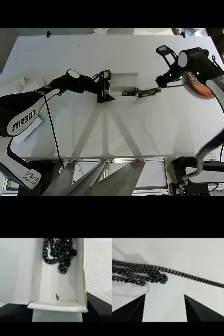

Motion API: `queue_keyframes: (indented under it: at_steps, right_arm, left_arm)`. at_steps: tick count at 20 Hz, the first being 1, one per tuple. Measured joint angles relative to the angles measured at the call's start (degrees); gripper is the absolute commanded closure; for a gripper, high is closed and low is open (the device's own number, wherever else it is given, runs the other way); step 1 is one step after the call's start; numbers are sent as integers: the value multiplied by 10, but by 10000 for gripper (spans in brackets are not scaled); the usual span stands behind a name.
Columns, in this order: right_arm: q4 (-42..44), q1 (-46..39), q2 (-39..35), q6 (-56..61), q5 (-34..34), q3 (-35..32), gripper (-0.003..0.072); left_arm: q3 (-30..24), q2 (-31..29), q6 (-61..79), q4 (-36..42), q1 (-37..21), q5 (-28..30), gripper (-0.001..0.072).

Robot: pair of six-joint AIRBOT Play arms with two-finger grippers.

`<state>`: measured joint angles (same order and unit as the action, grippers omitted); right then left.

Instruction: Fold the box and place the chain.

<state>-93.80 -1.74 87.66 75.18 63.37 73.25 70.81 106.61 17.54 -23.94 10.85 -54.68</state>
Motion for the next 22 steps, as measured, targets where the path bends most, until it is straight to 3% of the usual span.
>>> queue_keyframes:
  at_steps: [9, 10, 12, 13, 14, 22]
  right_arm:
    - [28, -7, 84, -30, -46, 0, 169]
    - [30, -7, 90, -30, -48, 0, 228]
    - [43, -7, 97, -31, -47, 0, 537]
    - [45, -6, 100, -31, -46, 0, 644]
    - [47, -6, 102, -32, -45, 1, 674]
    - [59, 25, 69, -37, -11, 0, 675]
  left_arm:
    - [0, 0, 0, 0, 0, 0, 429]
    - [0, 0, 0, 0, 0, 0, 429]
    - [0, 0, 0, 0, 0, 0, 429]
    - [0, 0, 0, 0, 0, 0, 429]
    - [0, 0, 0, 0, 0, 0, 429]
    - [0, 0, 0, 0, 0, 0, 429]
